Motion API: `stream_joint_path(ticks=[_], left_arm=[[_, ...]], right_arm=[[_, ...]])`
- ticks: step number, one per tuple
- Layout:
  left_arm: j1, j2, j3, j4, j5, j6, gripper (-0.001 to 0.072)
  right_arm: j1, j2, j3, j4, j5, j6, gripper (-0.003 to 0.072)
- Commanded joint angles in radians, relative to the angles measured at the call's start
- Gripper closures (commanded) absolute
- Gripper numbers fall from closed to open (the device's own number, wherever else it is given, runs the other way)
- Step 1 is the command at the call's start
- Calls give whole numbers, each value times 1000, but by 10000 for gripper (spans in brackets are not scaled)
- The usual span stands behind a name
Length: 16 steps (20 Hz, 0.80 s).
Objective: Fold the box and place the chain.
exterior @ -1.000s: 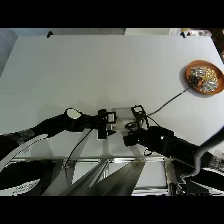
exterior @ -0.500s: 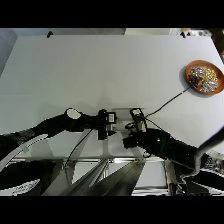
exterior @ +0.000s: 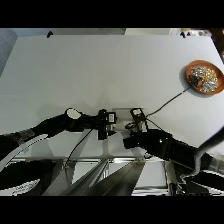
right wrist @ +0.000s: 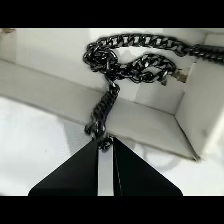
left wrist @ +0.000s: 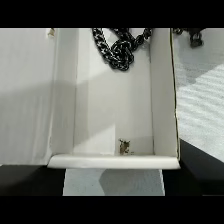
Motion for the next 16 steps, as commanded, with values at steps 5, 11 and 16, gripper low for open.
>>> stream_joint_path(ticks=[5,11,16], left_arm=[[0,0,0,0,1,0,336],[0,0,0,0,1,0,336],[0,0,0,0,1,0,336]], right_arm=[[1,303,0,0,149,-127,669],[1,438,43,0,141,-249,669],[0,416,99,-80,73,-352,668]])
